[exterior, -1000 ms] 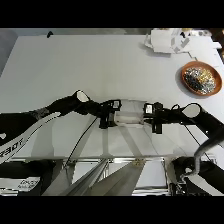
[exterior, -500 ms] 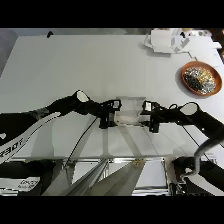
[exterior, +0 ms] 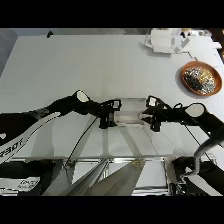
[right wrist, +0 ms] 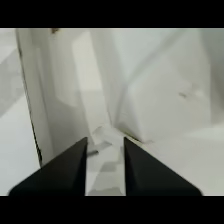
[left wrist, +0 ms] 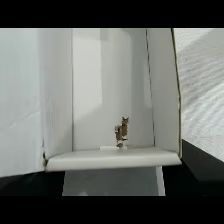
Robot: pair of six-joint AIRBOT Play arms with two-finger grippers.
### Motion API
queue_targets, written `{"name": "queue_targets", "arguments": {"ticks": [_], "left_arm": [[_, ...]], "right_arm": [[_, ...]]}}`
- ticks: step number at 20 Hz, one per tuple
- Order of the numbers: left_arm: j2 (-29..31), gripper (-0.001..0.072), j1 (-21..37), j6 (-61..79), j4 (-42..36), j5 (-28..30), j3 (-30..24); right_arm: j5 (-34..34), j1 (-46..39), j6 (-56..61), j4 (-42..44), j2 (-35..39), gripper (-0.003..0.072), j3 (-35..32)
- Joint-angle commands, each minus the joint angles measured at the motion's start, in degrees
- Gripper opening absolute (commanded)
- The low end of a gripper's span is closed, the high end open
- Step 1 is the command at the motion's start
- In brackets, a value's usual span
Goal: Fold the box and place the chain.
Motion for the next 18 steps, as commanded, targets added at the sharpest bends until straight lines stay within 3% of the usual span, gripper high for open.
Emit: {"name": "queue_targets", "arguments": {"ticks": [1, 5, 11, 18], "left_arm": [[0.0, 0.0211, 0.0, 0.0, 0.0, 0.0, 0.0], [0.0, 0.0211, 0.0, 0.0, 0.0, 0.0, 0.0], [0.0, 0.0211, 0.0, 0.0, 0.0, 0.0, 0.0], [0.0, 0.0211, 0.0, 0.0, 0.0, 0.0, 0.0]], "right_arm": [[2.7, -2.8, 18.2, -7.1, 7.6, 0.0129, 0.0], [3.6, -7.0, 32.9, -8.6, 14.0, 0.0021, 0.0], [5.0, -13.1, 66.6, -23.7, 10.7, 0.0020, -0.2], [10.7, -12.7, 66.7, -14.8, -3.5, 0.0020, -0.5]]}}
